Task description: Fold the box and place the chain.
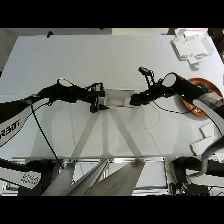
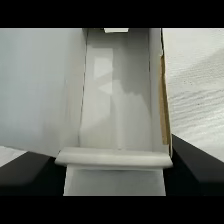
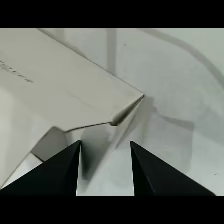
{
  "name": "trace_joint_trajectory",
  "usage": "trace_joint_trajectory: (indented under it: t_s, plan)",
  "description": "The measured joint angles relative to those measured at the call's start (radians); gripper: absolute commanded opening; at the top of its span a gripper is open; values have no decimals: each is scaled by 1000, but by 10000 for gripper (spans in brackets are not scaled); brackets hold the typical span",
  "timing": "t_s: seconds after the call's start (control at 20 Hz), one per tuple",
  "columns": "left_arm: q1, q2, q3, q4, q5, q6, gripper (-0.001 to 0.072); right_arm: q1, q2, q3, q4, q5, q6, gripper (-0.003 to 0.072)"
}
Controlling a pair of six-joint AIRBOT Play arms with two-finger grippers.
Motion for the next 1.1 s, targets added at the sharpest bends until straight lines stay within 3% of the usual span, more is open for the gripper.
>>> trace_joint_trajectory:
  t_s: [0.2, 0.35, 0.4, 0.8, 1.1]
  plan:
    - [0, 0, 0, 0, 1, 0, 342, 27, 1, 1, -67, -34, 68, 342]
    - [0, 0, 0, 0, 0, 0, 342, 50, 0, 0, -96, -53, 93, 477]
    - [0, 0, 0, 1, 0, 0, 342, 59, 0, 0, -103, -59, 100, 479]
    - [1, 0, 0, 2, 0, 0, 342, 148, 0, 0, -209, -158, 290, 470]
    - [1, 0, 0, 1, 0, 0, 342, 208, -1, 0, -451, -159, 594, 372]
